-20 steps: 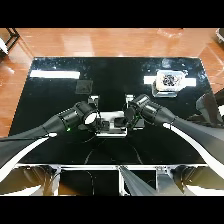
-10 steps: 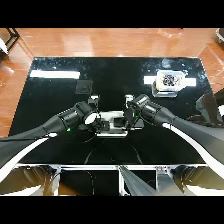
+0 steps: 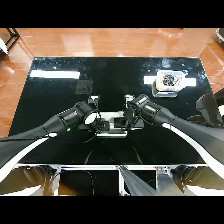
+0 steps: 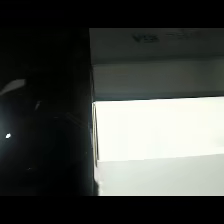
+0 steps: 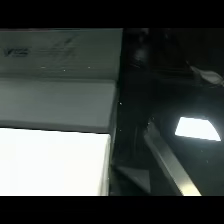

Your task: Fold the box and place the chain.

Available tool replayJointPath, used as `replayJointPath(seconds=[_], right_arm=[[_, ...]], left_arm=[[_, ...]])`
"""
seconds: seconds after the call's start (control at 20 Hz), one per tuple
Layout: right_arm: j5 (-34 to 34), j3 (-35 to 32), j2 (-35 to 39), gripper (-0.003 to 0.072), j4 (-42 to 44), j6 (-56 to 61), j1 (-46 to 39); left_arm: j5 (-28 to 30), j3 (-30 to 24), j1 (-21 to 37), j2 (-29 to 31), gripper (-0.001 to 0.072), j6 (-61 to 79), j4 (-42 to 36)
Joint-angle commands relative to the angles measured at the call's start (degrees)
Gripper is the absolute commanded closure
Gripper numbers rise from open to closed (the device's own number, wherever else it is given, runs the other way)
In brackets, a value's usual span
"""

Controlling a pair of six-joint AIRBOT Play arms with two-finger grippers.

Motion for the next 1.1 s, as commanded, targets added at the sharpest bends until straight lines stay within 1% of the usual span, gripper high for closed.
replayJointPath(seconds=[0.0,0.05,0.1,0.15,0.25,0.4,0.6,0.7,0.75,0.8,0.85,1.0,1.05], right_arm=[[0.24,0.04,0.37,0.0366,0.02,-0.13,0.04],[0.13,0.04,0.90,0.0290,-0.15,-0.31,0.02],[-0.02,0.04,1.77,0.0157,-0.37,-0.94,-0.07],[-0.52,0.04,2.82,0.0138,-0.33,-2.89,-0.26],[-3.21,0.04,6.03,0.0137,-0.50,-7.19,-1.03],[-6.86,0.02,14.67,0.0137,-2.21,-13.33,-2.36],[-13.77,0.02,26.36,0.0138,-12.46,-16.79,-7.98],[-15.43,0.00,29.09,0.0138,-18.73,-19.45,-12.68],[-15.37,-0.02,29.24,0.0138,-21.77,-20.59,-15.26],[-13.73,-0.26,29.07,0.0138,-24.28,-21.24,-18.34],[-10.38,-0.70,28.92,0.0138,-25.66,-21.31,-21.55],[1.31,-0.31,24.81,0.0129,-23.58,-20.96,-31.98],[4.52,0.70,22.34,-0.0030,-20.50,-23.12,-34.34]], left_arm=[[0.46,0.00,0.02,0.00,0.0688,0.02,-0.61],[0.46,0.00,0.00,0.00,0.0688,0.02,-0.61],[0.46,0.00,0.02,0.00,0.0688,0.02,-0.63],[0.44,0.00,0.02,0.00,0.0688,0.02,-0.61],[0.42,0.00,0.00,0.02,0.0688,0.02,-0.66],[0.39,0.00,0.02,0.00,0.0688,0.02,-0.66],[0.44,0.00,0.02,0.00,0.0688,0.02,-0.66],[0.44,0.00,0.02,0.00,0.0688,0.02,-0.63],[0.44,0.00,0.02,0.00,0.0688,0.02,-0.63],[0.44,0.00,0.02,0.00,0.0688,0.02,-0.66],[0.44,0.00,0.02,0.00,0.0688,0.02,-0.63],[0.48,0.00,0.02,0.00,0.0688,0.02,-0.63],[0.46,0.00,0.02,0.00,0.0688,0.02,-0.63]])
